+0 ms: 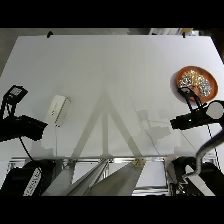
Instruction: Fold the box and place the chain.
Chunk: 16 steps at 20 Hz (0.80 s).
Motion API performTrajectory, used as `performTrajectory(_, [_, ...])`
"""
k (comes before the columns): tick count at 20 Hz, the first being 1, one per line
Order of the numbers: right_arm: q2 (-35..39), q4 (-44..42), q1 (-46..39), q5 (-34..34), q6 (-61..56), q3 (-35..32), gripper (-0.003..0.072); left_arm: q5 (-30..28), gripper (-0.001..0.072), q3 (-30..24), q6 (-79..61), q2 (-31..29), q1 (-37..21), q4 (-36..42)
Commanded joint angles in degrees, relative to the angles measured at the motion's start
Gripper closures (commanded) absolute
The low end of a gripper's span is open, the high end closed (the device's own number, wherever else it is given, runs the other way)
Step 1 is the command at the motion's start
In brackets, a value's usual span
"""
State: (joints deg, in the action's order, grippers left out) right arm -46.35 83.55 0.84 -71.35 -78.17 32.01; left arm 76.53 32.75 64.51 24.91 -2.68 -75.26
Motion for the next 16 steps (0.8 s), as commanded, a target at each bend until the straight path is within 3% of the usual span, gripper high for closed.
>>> performTrajectory(1, [0.0,0.0,0.0,0.0,0.0,0.0,0.0669,-2.6,0.0416,0.0,0.1,0.0,4.7,-3.7])
performTrajectory(4, [0.0,0.0,0.0,0.0,0.0,0.0,0.0669,-3.3,0.041,0.0,2.3,0.0,6.0,-3.5])
performTrajectory(6, [0.0,0.0,0.0,0.0,0.0,0.0,0.0669,-3.3,0.024,0.0,4.1,0.0,6.0,-3.5])
performTrajectory(7, [0.0,0.0,0.0,0.0,0.0,0.0,0.0669,-3.5,0.0197,0.0,5.2,0.0,6.0,-3.5])
performTrajectory(16, [0.0,0.0,0.0,0.0,0.0,0.0,0.0669,-3.7,0.0196,0.0,5.4,0.0,6.0,-3.5])
